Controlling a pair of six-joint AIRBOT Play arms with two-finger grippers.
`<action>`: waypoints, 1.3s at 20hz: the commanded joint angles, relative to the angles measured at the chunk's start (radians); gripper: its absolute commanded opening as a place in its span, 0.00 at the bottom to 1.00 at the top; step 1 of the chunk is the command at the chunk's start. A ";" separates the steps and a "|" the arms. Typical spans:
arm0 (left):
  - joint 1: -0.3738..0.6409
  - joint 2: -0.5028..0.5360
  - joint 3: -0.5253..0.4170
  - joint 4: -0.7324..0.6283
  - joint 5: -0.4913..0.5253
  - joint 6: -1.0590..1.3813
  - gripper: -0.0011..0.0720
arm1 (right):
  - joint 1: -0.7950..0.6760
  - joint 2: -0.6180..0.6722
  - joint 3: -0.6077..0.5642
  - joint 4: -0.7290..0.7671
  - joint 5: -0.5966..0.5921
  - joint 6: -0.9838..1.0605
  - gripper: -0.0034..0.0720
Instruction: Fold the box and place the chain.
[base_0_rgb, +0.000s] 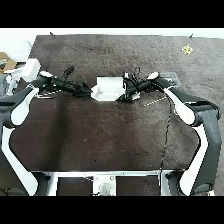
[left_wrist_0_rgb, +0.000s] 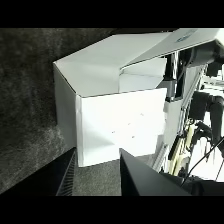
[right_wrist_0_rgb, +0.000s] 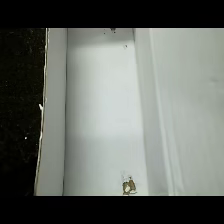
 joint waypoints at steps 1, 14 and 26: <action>-0.022 0.005 0.014 0.004 0.008 -0.002 0.43 | 0.000 0.000 0.000 0.000 0.000 0.000 0.64; -0.185 0.004 0.295 0.486 0.044 -0.402 0.43 | 0.000 0.000 0.000 0.000 0.000 0.000 0.64; -0.299 0.003 0.350 0.696 0.103 -0.618 0.43 | 0.000 0.000 0.000 0.000 0.000 0.000 0.64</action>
